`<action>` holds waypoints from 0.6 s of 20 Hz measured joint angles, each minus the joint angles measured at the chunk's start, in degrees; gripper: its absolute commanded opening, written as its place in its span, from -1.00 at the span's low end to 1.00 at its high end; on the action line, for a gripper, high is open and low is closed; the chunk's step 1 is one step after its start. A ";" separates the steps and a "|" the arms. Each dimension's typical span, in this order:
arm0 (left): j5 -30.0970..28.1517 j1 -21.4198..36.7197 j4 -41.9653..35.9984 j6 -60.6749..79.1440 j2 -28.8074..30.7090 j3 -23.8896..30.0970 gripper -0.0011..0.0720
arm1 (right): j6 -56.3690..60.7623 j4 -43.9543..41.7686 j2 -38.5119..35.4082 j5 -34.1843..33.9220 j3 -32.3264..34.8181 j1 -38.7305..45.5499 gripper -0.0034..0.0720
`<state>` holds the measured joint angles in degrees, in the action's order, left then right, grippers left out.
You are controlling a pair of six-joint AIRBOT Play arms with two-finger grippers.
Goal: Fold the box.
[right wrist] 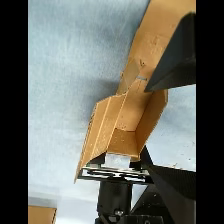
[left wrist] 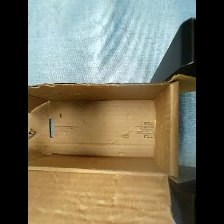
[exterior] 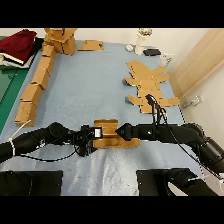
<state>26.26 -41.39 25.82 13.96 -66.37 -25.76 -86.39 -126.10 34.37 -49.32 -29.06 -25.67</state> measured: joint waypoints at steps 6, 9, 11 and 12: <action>-0.24 0.00 0.22 0.04 -0.02 0.07 0.37 | 5.01 -0.87 1.81 -0.33 0.00 -0.02 -0.90; -0.26 -0.02 0.24 0.04 -0.02 0.11 0.37 | 5.42 -3.69 5.81 0.00 -0.07 -0.31 -0.90; -0.26 -0.02 0.24 0.04 -0.02 0.11 0.36 | 2.51 -5.99 9.75 0.92 -1.14 -0.70 -0.90; -0.24 -0.02 0.24 0.04 -0.02 0.11 0.37 | 0.37 -6.75 12.00 1.55 -2.38 -0.79 -0.90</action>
<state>26.02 -41.41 26.06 14.00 -66.39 -25.65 -86.02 -132.86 46.37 -47.77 -31.44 -26.46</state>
